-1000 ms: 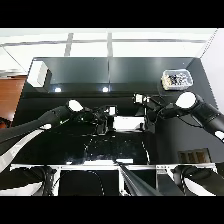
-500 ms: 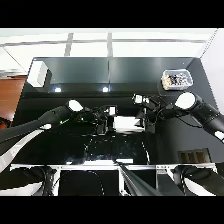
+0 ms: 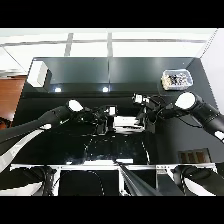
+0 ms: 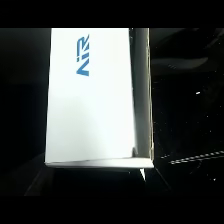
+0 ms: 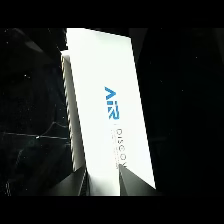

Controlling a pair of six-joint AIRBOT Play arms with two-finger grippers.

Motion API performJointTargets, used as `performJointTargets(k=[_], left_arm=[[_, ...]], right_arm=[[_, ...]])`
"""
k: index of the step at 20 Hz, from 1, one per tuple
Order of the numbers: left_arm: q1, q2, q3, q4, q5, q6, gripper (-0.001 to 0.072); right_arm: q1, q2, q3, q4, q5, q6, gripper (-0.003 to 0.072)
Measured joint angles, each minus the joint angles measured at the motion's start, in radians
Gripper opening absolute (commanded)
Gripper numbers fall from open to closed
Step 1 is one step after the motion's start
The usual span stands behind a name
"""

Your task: Fold the box and place the chain.

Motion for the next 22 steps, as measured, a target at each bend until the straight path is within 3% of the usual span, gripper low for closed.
performJointTargets(k=[22], left_arm=[[0.0,0.0,0.0,0.0,0.0,-0.003,0.033]], right_arm=[[-0.001,0.012,-0.026,-0.01,0.026,0.042,0.0196]])
